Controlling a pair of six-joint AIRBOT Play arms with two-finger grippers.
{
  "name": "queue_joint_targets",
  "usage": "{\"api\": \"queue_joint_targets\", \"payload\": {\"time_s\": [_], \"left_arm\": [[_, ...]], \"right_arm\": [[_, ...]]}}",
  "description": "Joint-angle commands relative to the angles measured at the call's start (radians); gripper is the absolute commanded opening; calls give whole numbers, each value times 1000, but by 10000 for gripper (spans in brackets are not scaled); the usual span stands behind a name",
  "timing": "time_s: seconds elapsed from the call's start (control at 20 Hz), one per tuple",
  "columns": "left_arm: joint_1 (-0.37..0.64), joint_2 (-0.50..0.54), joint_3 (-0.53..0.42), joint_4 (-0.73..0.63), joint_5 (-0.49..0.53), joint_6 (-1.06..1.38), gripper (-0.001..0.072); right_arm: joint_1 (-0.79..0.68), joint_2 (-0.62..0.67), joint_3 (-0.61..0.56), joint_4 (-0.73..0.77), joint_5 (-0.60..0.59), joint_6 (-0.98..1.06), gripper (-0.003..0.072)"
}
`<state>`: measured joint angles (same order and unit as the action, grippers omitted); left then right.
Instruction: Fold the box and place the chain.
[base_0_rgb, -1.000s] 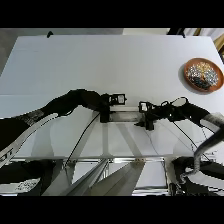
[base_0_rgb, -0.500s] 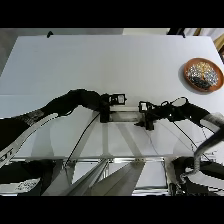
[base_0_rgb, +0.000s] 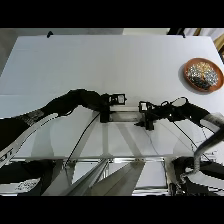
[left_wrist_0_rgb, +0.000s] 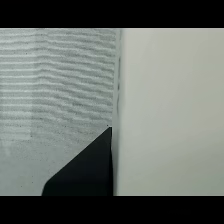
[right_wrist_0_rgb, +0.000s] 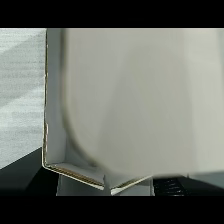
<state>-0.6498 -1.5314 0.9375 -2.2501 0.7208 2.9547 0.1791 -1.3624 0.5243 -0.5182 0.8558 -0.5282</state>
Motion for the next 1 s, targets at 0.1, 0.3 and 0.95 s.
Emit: {"api": "queue_joint_targets", "payload": {"time_s": [0.1,0.3,0.95], "left_arm": [[0,1,1,0,0,0,13],[0,1,1,1,1,0,14],[2,244,1,350,171,-245,392]], "right_arm": [[0,-1,1,0,0,0,317],[0,-1,1,0,0,0,317],[0,-1,1,0,0,0,317]]}}
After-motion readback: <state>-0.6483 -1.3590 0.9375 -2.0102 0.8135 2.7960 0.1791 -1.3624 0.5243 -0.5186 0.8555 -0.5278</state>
